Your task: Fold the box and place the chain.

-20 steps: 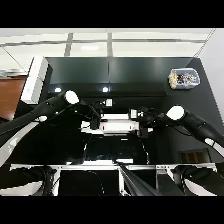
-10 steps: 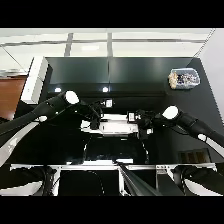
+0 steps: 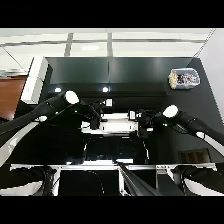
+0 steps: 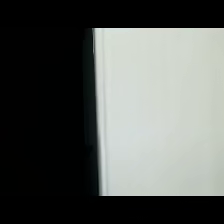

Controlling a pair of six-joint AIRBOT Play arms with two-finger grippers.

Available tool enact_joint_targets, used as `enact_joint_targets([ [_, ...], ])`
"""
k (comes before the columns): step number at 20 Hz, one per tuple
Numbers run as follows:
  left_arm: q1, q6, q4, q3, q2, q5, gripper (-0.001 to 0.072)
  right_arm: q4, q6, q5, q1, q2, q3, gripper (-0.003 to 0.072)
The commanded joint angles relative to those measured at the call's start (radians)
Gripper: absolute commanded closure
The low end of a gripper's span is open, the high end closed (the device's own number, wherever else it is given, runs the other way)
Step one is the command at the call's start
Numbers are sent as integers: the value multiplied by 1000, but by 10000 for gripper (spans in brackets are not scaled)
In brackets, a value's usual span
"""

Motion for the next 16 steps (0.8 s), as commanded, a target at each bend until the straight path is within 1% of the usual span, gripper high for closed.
enact_joint_targets([
  [1, 0, 2, 0, 0, 0, 1, 684, 5, -16, 0, -2, -7, 0, -26],
  [6, 0, 2, 0, 0, 0, 0, 684, 19, -33, -3, 0, -30, 0, -26],
  [16, 0, 2, 0, 0, 0, 2, 684, 26, -34, -7, 0, -31, 0, -26],
])
